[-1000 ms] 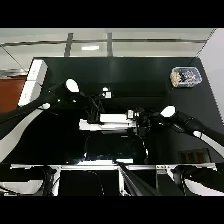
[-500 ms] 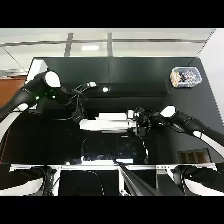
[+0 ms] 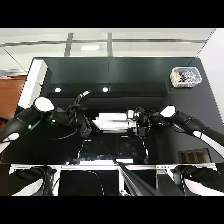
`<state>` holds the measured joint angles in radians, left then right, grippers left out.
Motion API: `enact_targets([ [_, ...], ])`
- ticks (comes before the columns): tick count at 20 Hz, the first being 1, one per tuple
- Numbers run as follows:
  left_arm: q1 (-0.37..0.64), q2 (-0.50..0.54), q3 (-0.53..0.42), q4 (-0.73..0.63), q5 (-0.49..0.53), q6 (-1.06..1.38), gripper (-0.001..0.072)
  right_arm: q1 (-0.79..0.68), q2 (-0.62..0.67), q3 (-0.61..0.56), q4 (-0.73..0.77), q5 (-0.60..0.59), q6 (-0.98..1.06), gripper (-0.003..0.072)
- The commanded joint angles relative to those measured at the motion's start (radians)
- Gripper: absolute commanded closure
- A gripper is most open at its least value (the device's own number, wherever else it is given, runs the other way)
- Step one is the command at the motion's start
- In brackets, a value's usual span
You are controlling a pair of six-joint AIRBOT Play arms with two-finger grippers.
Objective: Fold the box and place the chain.
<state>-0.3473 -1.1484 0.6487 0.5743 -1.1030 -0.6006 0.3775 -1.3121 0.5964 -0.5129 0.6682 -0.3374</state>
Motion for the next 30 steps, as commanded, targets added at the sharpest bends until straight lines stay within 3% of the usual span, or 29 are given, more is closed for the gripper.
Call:
enact_targets([
  [1, -0.058, 0.033, -0.075, -0.15, 0.116, 0.046, 0.0688, 0.001, 0.0, 0.0, 0.0, 0.001, 0.0, 0.0547],
  [5, -0.087, -0.035, -0.073, -0.42, 0.337, 0.201, 0.0687, 0.001, 0.0, 0.0, 0.0, 0.001, 0.0, 0.0547],
  [8, -0.071, -0.102, -0.03, -0.583, 0.405, 0.307, 0.0687, 0.001, 0.0, 0.0, 0.0, 0.0, 0.0, 0.0548],
  [12, -0.06, -0.182, 0.062, -0.479, 0.413, 0.291, 0.0688, 0.001, 0.0, 0.0, 0.0, 0.0, 0.0, 0.0547],
  [16, -0.06, -0.197, 0.091, -0.203, 0.492, 0.077, 0.0689, 0.001, 0.0, 0.0, 0.0, 0.0, 0.0, 0.0547],
  [18, -0.06, -0.216, 0.091, -0.106, 0.467, -0.01, 0.0688, 0.001, 0.0, 0.0, 0.0, 0.0, 0.0, 0.0548],
  [21, -0.064, -0.267, 0.091, -0.114, 0.388, -0.014, 0.0688, 0.001, 0.0, 0.0, 0.0, 0.0, 0.0, 0.0547],
  [25, -0.064, -0.293, 0.097, -0.119, 0.378, -0.015, 0.0688, 0.001, 0.0, 0.0, 0.0, 0.0, 0.0, 0.0547],
  [30, 0.019, -0.241, 0.136, -0.084, 0.201, -0.03, 0.0689, 0.001, 0.0, 0.0, 0.0, 0.0, 0.0, 0.0547],
])
